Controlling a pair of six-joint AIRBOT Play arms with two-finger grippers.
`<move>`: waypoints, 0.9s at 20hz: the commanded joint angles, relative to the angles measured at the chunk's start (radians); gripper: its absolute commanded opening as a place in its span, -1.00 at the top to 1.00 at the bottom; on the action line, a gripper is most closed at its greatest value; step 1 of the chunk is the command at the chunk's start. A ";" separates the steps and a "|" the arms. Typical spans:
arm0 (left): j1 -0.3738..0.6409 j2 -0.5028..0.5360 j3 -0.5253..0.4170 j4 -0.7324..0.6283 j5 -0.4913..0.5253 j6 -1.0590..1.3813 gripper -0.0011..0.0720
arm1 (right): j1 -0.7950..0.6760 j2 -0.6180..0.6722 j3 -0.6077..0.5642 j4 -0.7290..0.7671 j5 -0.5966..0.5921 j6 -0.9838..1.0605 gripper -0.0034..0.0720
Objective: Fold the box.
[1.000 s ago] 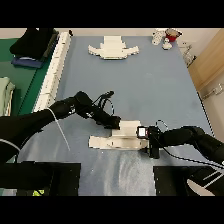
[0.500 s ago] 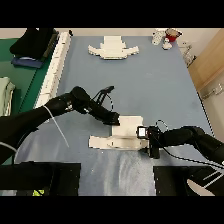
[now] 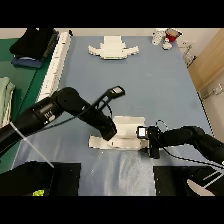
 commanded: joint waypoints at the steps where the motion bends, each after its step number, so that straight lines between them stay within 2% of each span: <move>1: -0.152 0.044 -0.018 0.185 0.002 0.014 0.94 | 0.000 0.001 0.000 0.000 0.000 0.000 -0.42; 3: -0.148 0.058 -0.046 0.186 0.009 0.040 0.94 | 0.000 0.001 0.000 0.000 0.000 0.000 -0.41; 6: -0.042 0.087 -0.114 0.174 0.012 0.188 0.94 | 0.000 0.001 0.000 0.000 0.000 0.000 -0.41; 9: 0.050 0.091 -0.164 0.080 0.014 0.420 0.93 | 0.000 0.001 -0.001 0.000 0.000 0.000 -0.42; 10: 0.064 0.091 -0.180 0.054 0.027 0.482 0.70 | -0.001 0.001 0.000 0.000 0.000 0.000 -0.41; 11: 0.070 0.092 -0.201 0.028 0.059 0.551 -0.32 | 0.000 0.001 -0.001 0.000 0.000 0.000 -0.41; 12: 0.071 0.092 -0.224 0.003 0.097 0.621 -0.83 | 0.000 0.001 0.000 0.000 0.000 0.000 -0.41; 15: 0.071 0.092 -0.311 -0.080 0.172 0.843 -0.88 | -0.001 0.001 0.000 0.000 0.000 0.000 -0.41; 18: 0.071 0.091 -0.379 -0.127 0.240 0.930 -0.88 | 0.000 0.001 0.000 0.000 0.000 0.000 -0.41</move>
